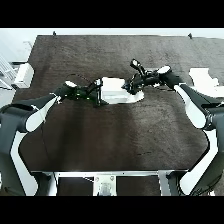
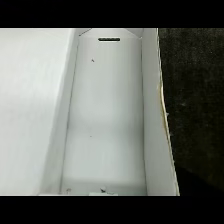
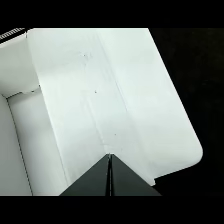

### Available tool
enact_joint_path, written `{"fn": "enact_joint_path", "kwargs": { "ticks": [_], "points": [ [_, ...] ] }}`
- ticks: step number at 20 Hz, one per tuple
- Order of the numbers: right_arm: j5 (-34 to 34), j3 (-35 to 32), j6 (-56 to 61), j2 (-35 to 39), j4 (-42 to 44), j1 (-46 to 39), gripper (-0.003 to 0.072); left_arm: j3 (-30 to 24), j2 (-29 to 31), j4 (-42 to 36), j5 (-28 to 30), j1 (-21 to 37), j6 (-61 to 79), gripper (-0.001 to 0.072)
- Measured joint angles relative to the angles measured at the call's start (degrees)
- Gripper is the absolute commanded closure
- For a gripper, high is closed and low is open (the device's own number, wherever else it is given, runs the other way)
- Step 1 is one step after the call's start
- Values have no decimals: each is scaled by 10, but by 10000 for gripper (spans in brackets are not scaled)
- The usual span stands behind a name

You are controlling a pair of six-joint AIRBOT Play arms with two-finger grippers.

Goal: Fold the box and place the chain.

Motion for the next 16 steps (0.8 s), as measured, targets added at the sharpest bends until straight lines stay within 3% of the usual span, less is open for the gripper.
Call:
{"fn": "enact_joint_path", "kwargs": {
  "ticks": [4,10,11,12,13,16],
  "points": [
    [8,11,-1,19,-12,0,677,0,0,1,1,0,1,240],
    [6,-1,-5,106,-31,-17,677,0,0,1,1,0,0,240],
    [6,-12,-6,125,-42,-20,609,0,0,1,1,0,0,239],
    [6,-25,-8,141,-55,-22,269,0,0,1,1,0,0,239],
    [6,-40,-11,153,-73,-24,77,0,0,1,1,0,0,240],
    [6,-76,-38,170,-118,-27,77,0,0,1,1,0,0,239]
  ]
}}
